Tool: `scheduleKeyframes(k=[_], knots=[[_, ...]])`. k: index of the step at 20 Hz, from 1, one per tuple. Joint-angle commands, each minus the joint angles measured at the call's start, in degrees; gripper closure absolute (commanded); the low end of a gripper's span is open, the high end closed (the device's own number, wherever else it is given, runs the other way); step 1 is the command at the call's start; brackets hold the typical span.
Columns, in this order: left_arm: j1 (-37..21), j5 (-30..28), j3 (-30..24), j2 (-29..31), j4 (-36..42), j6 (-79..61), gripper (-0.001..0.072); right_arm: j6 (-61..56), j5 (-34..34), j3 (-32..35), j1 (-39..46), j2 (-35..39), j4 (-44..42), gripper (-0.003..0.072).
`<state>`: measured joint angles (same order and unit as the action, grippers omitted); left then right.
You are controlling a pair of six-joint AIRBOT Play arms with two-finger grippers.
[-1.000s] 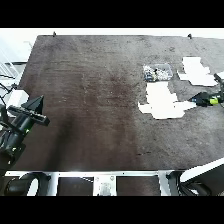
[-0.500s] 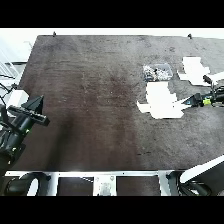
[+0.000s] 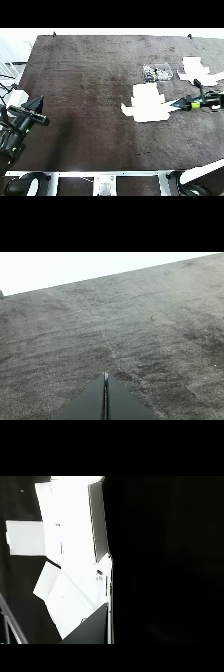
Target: Fold the box and place the chain.
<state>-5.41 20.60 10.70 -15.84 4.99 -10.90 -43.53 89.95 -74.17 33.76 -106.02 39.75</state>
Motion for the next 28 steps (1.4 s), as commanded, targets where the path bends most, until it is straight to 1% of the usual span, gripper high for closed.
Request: scheduleKeyframes(k=[1,3,5,7,9,13,15,19,20,21,22,23,24,25,27,28], knots=[[0.0,-0.02,-0.02,0.04,-0.02,-0.02,0.069,2.25,-9.79,15.23,-7.52,6.97,-9.31,0.0672],[0.0,-0.02,-0.02,0.04,-0.02,-0.02,0.0691,2.1,-16.59,21.11,-13.6,11.17,-14.64,0.0672],[0.0,-0.02,-0.02,0.04,-0.02,-0.02,0.069,-0.55,-23.08,23.26,-19.76,14.78,-16.94,0.0672],[0.0,-0.02,-0.02,0.04,-0.02,-0.02,0.069,-3.8,-29.05,22.82,-25.73,17.05,-17.27,0.0672],[0.02,-0.02,-0.02,0.04,-0.02,-0.02,0.069,-5.57,-33.51,21.31,-31.06,17.46,-16.98,0.0672],[0.02,0.0,-0.02,0.04,0.0,-0.02,0.069,-5.27,-42.97,18.88,-37.31,17.44,-16.61,0.0672],[0.0,-0.22,-0.02,0.04,0.0,-0.07,0.0691,-3.98,-45.62,18.58,-38.16,17.44,-16.65,0.0672],[0.02,0.31,0.0,0.04,0.0,0.0,0.069,-0.07,-46.47,19.23,-39.41,17.44,-16.65,0.0672],[0.0,0.48,0.02,0.04,-0.02,-0.09,0.0625,-0.04,-47.12,19.52,-39.39,17.46,-16.83,0.0672],[0.02,0.61,0.0,0.04,-0.02,-0.07,0.0238,0.55,-47.87,19.87,-39.39,17.46,-16.83,0.0672],[0.02,1.7,0.0,0.04,0.07,-0.04,-0.0006,0.87,-48.35,20.24,-39.39,17.51,-16.79,0.0672],[0.0,3.48,0.02,0.04,0.07,-0.11,0.0152,2.36,-48.57,20.72,-39.41,17.51,-16.83,0.0672],[0.02,5.07,0.02,0.04,0.07,-0.09,0.016,3.96,-48.96,21.24,-39.47,17.64,-17.31,0.0672],[0.02,6.1,0.02,0.02,0.07,-0.07,0.016,5.73,-50.82,22.16,-39.85,18.21,-18.29,0.0672],[0.02,6.25,0.26,-0.7,0.11,-0.07,0.0161,9.16,-54.86,24.59,-40.74,20.35,-21.0,0.0672],[0.02,6.25,0.81,-1.62,0.11,-0.02,0.0161,9.77,-55.58,25.42,-40.83,21.2,-20.96,0.0673]])
